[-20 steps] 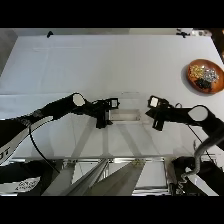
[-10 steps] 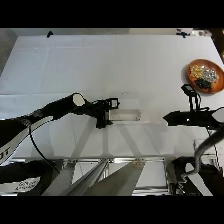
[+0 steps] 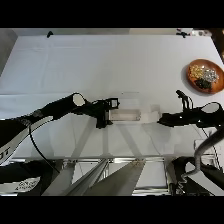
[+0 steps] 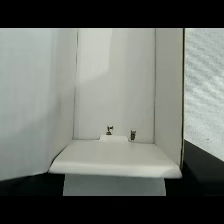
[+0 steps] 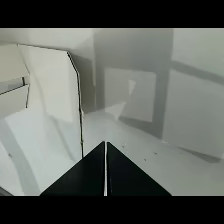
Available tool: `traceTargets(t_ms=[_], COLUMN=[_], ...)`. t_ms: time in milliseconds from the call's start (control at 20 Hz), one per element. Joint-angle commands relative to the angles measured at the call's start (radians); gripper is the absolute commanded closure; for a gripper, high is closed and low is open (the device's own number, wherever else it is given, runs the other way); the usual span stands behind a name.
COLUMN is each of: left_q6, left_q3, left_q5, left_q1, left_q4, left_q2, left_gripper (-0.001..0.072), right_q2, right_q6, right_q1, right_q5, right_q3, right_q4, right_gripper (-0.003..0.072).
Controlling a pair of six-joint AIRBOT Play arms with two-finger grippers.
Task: Fold the box and place the chain.
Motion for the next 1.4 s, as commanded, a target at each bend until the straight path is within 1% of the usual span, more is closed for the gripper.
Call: traceTargets(t_ms=[0, 200, 350, 450, 600, 750, 900, 950, 1000, 1150, 1250, 1350], left_q6=[0.000, 0.000, 0.000, 0.000, 0.000, 0.000, 0.000, 0.000, 0.000, 0.000, 0.000, 0.000], left_q3=[0.000, 0.000, 0.000, 0.000, 0.000, 0.000, 0.000, 0.000, 0.000, 0.000, 0.000, 0.000], left_q5=[0.000, 0.000, 0.000, 0.000, 0.000, 0.000, 0.000, 0.000, 0.000, 0.000, 0.000, 0.000], left_q1=[0.000, 0.000, 0.000, 0.000, 0.000, 0.000, 0.000, 0.000, 0.000, 0.000, 0.000, 0.000], left_q4=[0.000, 0.000, 0.000, 0.000, 0.000, 0.000, 0.000, 0.000, 0.000, 0.000, 0.000, 0.000], left_q2=[-0.001, -0.001, -0.001, -0.001, -0.001, -0.001, -0.001, -0.001, -0.001, -0.001, -0.001, -0.001], left_gripper=[0.0497, 0.0497, 0.0497, 0.0497, 0.0497, 0.0497, 0.0497, 0.0497, 0.0497, 0.0497, 0.0497, 0.0497], right_q2=[-0.050, -0.110, -0.111, -0.111, -0.111, -0.108, -0.072, -0.057, -0.044, -0.023, -0.011, -0.005], right_q6=[-0.051, -0.085, -0.111, -0.139, -0.182, -0.232, -0.241, -0.241, -0.241, -0.241, -0.240, -0.241], right_q1=[0.043, 0.111, 0.135, 0.135, 0.135, 0.135, 0.135, 0.135, 0.135, 0.135, 0.135, 0.135], right_q5=[-0.045, -0.091, -0.135, -0.144, -0.132, -0.088, -0.060, -0.055, -0.051, -0.036, -0.037, -0.037], right_q3=[0.000, 0.000, 0.000, 0.000, 0.000, 0.000, 0.002, 0.002, 0.002, 0.002, 0.002, 0.002], right_q4=[0.073, 0.121, 0.153, 0.182, 0.216, 0.253, 0.240, 0.240, 0.241, 0.249, 0.265, 0.304], right_gripper=[0.0684, 0.0684, 0.0684, 0.0684, 0.0684, 0.0684, 0.0677, 0.0662, 0.0625, 0.0620, 0.0506, 0.0505])
